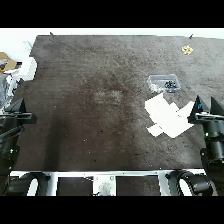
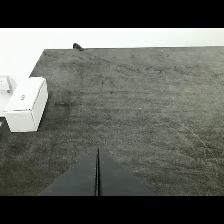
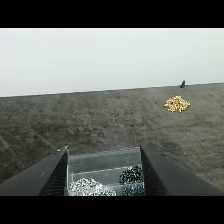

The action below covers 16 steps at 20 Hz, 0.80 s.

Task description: Fold the box and place the chain.

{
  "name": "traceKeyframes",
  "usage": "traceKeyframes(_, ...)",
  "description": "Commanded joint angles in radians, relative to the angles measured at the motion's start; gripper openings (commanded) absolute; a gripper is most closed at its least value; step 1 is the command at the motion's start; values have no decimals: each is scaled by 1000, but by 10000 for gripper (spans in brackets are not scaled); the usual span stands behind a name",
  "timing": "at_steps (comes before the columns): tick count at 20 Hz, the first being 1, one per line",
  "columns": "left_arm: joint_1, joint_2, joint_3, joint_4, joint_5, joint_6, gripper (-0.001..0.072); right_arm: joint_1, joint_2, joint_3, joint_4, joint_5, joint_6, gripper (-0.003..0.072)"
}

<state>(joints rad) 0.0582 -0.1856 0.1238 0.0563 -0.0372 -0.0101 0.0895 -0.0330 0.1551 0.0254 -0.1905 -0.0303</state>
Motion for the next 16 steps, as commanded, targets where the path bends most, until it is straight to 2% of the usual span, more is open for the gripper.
traceKeyframes(1,1,-1,0,0,0,0,14,0,-115,96,10,3,0,517)
traceKeyframes(6,1,-1,0,0,0,0,14,-18,-550,394,78,17,0,517)
traceKeyframes(8,1,-1,0,0,0,0,14,-105,-733,505,80,170,2,517)
traceKeyframes(10,1,-1,0,0,0,0,14,-248,-895,604,29,438,89,513)
traceKeyframes(11,1,-1,0,0,0,0,14,-330,-966,662,-76,581,197,497)
traceKeyframes(12,1,-1,0,0,0,0,14,-417,-1035,733,-263,768,385,497)
traceKeyframes(13,1,-1,0,0,0,0,14,-485,-1099,811,-437,900,541,499)
traceKeyframes(14,1,-1,0,0,1,0,14,-543,-1167,903,-611,1020,679,499)
traceKeyframes(16,1,-1,0,0,0,0,14,-624,-1287,1084,-853,1220,867,499)
